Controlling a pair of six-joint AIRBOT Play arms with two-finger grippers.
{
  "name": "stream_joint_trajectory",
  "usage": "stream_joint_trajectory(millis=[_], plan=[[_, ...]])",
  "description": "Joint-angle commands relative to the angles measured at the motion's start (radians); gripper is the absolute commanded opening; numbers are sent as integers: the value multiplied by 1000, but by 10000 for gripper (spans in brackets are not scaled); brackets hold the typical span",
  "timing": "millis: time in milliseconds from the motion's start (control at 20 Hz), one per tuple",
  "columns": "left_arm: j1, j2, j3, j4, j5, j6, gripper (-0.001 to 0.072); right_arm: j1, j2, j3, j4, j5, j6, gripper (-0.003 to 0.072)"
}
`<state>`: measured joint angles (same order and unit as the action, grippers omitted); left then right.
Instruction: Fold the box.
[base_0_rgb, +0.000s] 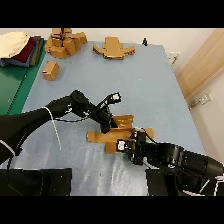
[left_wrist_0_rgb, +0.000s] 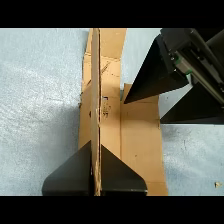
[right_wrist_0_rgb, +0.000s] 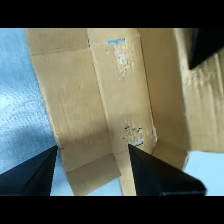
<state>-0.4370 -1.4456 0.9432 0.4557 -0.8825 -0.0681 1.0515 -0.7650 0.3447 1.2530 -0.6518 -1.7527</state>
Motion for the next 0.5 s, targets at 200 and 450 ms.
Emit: stream_joint_trajectory(millis=[200, 450], plan=[[0, -1, 1, 0, 0, 0, 14, 0, 0, 32, -88, 11, 87, 720], [0, -1, 1, 0, 0, 0, 14, -45, 39, 47, -175, -23, 238, 720]])
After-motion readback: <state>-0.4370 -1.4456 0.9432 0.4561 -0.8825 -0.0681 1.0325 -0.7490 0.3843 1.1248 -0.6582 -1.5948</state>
